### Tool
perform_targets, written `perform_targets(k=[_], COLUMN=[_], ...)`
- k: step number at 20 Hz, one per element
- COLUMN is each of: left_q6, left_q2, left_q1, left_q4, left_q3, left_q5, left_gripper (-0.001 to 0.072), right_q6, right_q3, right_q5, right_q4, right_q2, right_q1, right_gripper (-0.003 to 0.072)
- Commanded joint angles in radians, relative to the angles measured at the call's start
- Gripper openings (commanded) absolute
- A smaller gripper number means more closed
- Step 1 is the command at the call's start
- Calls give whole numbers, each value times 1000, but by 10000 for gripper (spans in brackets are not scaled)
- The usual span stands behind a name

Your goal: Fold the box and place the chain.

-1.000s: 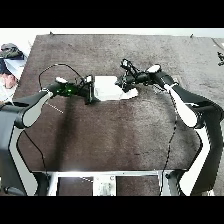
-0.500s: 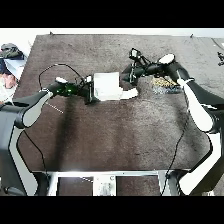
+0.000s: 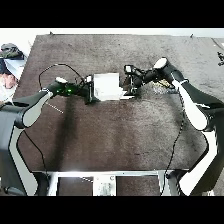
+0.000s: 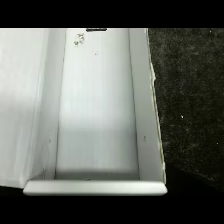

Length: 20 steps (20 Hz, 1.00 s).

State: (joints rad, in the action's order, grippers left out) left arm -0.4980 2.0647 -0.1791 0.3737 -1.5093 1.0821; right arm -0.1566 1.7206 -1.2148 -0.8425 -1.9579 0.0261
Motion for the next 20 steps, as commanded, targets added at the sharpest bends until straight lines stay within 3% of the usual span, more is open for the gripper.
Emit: perform_targets(k=[1, 4, 5, 8, 9, 10, 20], left_q6=[0, 0, 0, 0, 0, 0, 0], left_q2=[0, 0, 0, 0, 0, 0, 0], left_q1=[0, 0, 0, 0, 0, 0, 0], left_q4=[0, 0, 0, 0, 0, 0, 0], left_q3=[0, 0, 0, 0, 0, 0, 0], left_q5=[0, 0, 0, 1, 1, 1, 1], left_gripper=[277, 277, 277, 277, 277, 277, 277], right_q6=[-8, -7, -6, -7, -7, -7, -7], right_q3=[0, 0, 0, 0, 0, 0, 0], right_q5=[32, 63, 63, 62, 53, 46, 82], right_q4=[-29, -28, -24, 14, 26, 40, 46], right_q2=[-27, -32, -32, -35, -35, -35, -52], right_q1=[-23, -25, -25, -25, -25, -26, -95], right_gripper=[602, 583, 486, 476, 318, 276, 276])
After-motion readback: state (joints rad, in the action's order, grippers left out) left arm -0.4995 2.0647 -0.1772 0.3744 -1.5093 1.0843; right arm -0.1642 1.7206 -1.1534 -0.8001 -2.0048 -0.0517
